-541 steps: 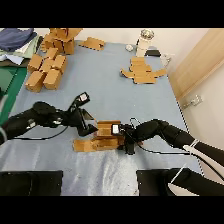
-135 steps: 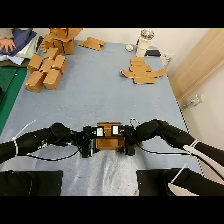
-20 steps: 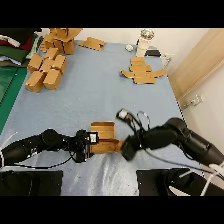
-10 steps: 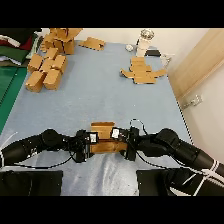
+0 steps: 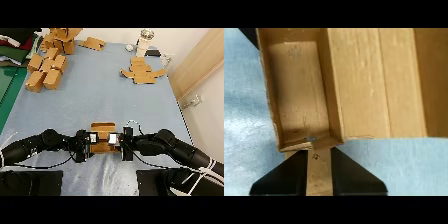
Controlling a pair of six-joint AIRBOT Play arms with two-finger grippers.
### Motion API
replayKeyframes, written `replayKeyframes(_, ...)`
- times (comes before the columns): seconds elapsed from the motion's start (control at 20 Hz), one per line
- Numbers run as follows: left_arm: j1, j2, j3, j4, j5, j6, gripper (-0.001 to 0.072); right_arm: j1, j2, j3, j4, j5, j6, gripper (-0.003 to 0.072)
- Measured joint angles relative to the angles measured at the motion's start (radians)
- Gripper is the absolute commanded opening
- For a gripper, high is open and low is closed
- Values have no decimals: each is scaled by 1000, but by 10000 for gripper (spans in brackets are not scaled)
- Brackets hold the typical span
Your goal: Fold the box.
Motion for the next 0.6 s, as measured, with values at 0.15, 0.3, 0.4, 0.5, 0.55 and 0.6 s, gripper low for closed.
replayKeyframes(0.15,0,0,0,0,0,0,382,0,0,0,29,-4,-36,193)
replayKeyframes(0.3,0,0,0,0,0,0,383,0,0,0,44,-5,-51,245)
replayKeyframes(0.4,0,0,0,0,0,0,382,0,0,0,56,-3,-55,484)
replayKeyframes(0.5,0,0,0,0,0,0,382,-1,-2,0,78,4,-59,572)
replayKeyframes(0.55,0,0,0,0,0,0,382,-1,-5,0,89,5,-61,572)
replayKeyframes(0.6,0,0,0,0,0,0,382,-1,-8,0,101,11,-61,572)
